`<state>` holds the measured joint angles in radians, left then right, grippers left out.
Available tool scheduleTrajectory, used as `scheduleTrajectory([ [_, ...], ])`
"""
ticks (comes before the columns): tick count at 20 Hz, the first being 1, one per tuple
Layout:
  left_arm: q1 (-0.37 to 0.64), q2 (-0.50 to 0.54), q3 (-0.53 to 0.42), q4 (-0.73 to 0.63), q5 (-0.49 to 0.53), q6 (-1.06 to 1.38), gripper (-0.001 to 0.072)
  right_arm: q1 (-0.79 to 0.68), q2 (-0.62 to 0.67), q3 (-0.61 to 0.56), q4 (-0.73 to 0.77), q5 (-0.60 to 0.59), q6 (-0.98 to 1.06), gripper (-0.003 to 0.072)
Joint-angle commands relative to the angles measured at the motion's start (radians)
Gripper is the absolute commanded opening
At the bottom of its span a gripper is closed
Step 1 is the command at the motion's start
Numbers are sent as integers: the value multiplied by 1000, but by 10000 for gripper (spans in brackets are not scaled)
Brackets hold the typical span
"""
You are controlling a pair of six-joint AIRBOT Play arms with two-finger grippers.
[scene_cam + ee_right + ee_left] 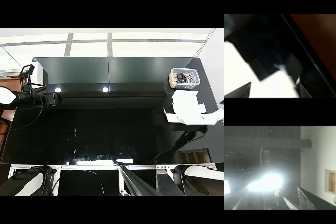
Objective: Fold the box and place the chain.
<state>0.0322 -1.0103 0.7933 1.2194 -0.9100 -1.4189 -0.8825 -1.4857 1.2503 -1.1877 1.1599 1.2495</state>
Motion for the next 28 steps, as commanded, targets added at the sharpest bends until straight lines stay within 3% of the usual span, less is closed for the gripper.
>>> scheduleTrajectory([
  [1, 2, 0, 1, 0, -10, -4, 710, -32, -151, 128, -64, 167, -109, 720],
  [3, 2, 0, 1, -1, -4, -5, 710, -9, -192, 156, -63, 190, -212, 720],
  [4, 2, 0, 1, -1, -5, -4, 710, 6, -203, 156, -63, 191, -267, 678],
  [5, 2, 0, 1, -1, -4, -5, 710, 20, -211, 156, -64, 190, -298, 539],
  [6, 2, 0, 1, -1, -1, -6, 710, 30, -218, 156, -73, 186, -301, 452],
  [8, 2, 0, 1, -1, 0, -35, 710, 39, -221, 156, -70, 206, -302, 78],
  [9, 2, -1, 1, 0, 0, -48, 710, 39, -220, 156, -60, 232, -317, 3],
  [13, 2, -1, 1, -1, -6, -50, 710, 45, -173, 129, 155, 336, -321, 10],
  [16, -6, -1, -6, -4, -42, -50, 710, 92, -36, -69, 350, 314, -390, 10],
  [18, -24, -4, -27, -4, -34, -48, 710, 139, 85, -257, 563, 292, -458, 10],
  [20, -53, -20, -47, -21, -33, -48, 710, 209, 264, -482, 776, 150, -540, 10],
  [23, -111, -83, -59, -106, -19, -17, 710, 374, 486, -741, 927, -64, -602, 10],
  [26, -179, -163, -59, -216, 65, 47, 710, 565, 607, -895, 996, -251, -603, 10],
  [28, -204, -214, -58, -384, 103, 140, 710, 701, 638, -948, 1021, -357, -603, 10],
])
